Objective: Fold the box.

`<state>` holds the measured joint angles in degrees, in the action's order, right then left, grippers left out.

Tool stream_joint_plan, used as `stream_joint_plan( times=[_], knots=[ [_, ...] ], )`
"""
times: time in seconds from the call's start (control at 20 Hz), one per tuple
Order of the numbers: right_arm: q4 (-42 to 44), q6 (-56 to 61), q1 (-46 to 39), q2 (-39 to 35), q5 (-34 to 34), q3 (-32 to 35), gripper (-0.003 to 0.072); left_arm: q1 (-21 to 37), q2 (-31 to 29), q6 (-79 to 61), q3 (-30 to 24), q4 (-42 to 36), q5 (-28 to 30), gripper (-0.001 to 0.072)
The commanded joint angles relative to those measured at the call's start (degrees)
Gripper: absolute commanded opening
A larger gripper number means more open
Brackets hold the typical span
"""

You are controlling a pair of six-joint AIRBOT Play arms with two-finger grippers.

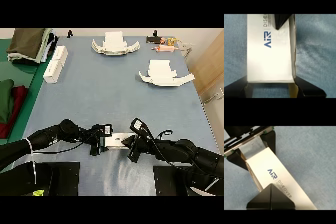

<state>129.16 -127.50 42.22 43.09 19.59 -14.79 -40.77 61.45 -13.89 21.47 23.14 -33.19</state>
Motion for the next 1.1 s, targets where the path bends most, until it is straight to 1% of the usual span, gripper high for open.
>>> stream_joint_plan(
  times=[0.0,0.55,0.85,1.05],
  knots=[
    [0.28,0.20,0.04,-0.98,-1.11,-1.77,0.0003,0.04,0.00,-0.04,0.00,0.07,0.09,0.0522],
    [0.31,0.22,0.04,-1.40,-1.11,-2.03,0.0003,0.04,0.00,-0.04,0.00,0.04,0.09,0.0522],
    [0.31,0.22,0.04,2.80,-0.79,-2.03,0.0003,0.04,0.00,-0.04,0.00,0.04,0.09,0.0522],
    [0.28,0.20,0.04,4.33,2.23,-2.03,0.0003,0.04,0.00,-0.04,0.00,0.07,0.09,0.0522]
  ],
)
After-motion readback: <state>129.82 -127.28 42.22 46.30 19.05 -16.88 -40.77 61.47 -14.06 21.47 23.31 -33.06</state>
